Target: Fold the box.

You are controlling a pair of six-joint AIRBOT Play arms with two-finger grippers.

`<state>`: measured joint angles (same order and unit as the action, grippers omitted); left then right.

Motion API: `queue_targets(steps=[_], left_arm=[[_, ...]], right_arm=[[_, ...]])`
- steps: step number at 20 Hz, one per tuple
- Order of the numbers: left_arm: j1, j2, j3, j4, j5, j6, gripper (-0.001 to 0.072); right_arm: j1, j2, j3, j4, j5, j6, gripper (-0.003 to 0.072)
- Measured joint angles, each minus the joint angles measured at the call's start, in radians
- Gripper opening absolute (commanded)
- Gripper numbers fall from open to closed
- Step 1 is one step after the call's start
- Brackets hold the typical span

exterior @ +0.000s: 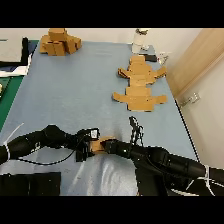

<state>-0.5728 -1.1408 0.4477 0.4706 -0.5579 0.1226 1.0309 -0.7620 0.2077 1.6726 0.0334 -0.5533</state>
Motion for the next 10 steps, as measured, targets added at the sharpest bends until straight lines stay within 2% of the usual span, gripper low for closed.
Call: queue_targets(steps=[10], left_arm=[[0.000, 0.000, 0.000, 0.000, 0.000, 0.000, 0.0598]], right_arm=[[0.011, -0.024, -0.001, 0.000, -0.028, 0.014, 0.0004]])
